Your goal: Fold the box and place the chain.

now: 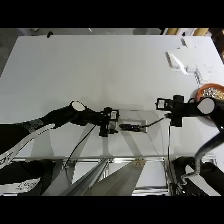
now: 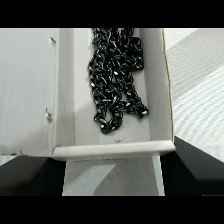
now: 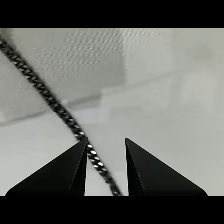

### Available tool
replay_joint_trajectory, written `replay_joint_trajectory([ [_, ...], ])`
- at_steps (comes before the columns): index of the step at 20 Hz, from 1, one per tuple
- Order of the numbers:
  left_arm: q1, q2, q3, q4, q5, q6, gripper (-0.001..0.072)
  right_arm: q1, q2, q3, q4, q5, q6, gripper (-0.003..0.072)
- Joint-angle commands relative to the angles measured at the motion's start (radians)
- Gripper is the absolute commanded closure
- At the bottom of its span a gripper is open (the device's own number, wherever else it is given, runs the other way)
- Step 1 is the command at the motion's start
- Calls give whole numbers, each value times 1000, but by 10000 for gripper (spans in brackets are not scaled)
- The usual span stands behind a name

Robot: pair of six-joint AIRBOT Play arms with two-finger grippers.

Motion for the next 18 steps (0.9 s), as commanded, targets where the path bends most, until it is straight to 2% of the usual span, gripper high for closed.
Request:
replay_joint_trajectory([
  [1,0,0,1,0,0,0,388,-9,-95,-2,2,26,-63,425],
  [4,-1,0,1,0,0,0,388,-9,-119,-3,3,24,-92,461],
  [9,-1,0,1,0,0,0,388,-9,-121,-7,40,4,-171,461],
  [15,-1,0,1,0,0,0,388,-9,-154,-8,39,9,-171,464],
  [16,-1,0,1,0,0,0,388,-9,-158,-8,39,10,-172,474],
  [17,-1,0,1,0,0,0,388,-9,-163,-8,39,10,-177,524],
  [18,-1,0,1,0,0,0,388,-9,-169,-8,39,10,-189,525],
])
